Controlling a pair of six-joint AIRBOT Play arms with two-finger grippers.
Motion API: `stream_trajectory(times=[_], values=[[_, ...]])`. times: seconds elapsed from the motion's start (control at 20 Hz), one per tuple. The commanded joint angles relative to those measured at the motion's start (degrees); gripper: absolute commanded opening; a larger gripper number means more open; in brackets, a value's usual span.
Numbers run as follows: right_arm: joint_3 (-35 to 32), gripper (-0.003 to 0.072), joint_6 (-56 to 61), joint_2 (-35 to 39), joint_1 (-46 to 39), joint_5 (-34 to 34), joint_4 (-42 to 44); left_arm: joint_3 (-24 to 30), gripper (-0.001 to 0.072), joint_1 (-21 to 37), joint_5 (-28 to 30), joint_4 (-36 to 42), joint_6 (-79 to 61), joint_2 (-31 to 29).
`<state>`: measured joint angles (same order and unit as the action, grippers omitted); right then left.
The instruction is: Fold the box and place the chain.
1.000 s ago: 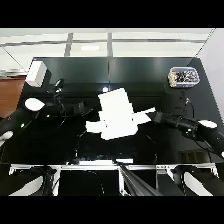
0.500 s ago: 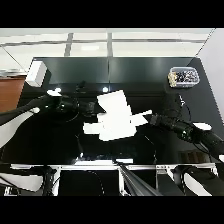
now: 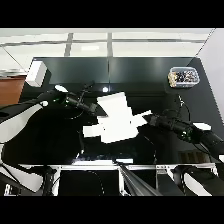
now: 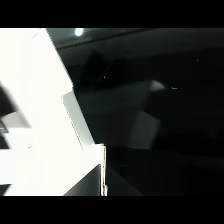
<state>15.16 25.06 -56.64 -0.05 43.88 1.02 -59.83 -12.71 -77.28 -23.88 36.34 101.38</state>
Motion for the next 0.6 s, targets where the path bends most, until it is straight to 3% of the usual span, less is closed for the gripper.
stream_trajectory(times=[0.0,0.1,0.15,0.2,0.25,0.3,0.45,0.55], values=[[0.0,0.0016,0.15,0.02,0.07,0.09,0.07,-1.88,0.0125,-0.31,-6.32,-4.22,-4.68,0.28],[0.0,0.0016,0.0,0.02,0.04,1.07,-0.17,-1.99,0.0028,-0.31,-8.24,-4.2,-6.93,0.28],[0.15,0.0017,-0.15,0.02,0.07,2.99,-2.01,-1.99,0.0028,-0.31,-8.81,-4.2,-7.76,0.28],[0.35,0.0091,-0.04,0.02,0.04,4.9,-4.81,-1.99,0.0027,-0.31,-8.83,-4.22,-7.76,0.28],[0.79,0.0424,0.66,0.02,0.04,6.34,-8.17,-2.01,0.0026,-0.31,-8.81,-4.28,-7.76,0.26],[1.86,0.069,1.88,0.04,-0.13,7.48,-12.0,-2.23,0.0023,-0.31,-8.79,-4.96,-7.61,0.15],[11.34,0.0711,7.69,0.04,-1.38,15.08,-31.56,-2.12,0.0021,-1.44,-7.82,-11.67,-5.81,-4.09],[18.49,0.071,8.17,0.04,-1.38,20.48,-41.94,1.09,0.002,-1.75,-2.78,-11.06,-6.51,-10.12]])
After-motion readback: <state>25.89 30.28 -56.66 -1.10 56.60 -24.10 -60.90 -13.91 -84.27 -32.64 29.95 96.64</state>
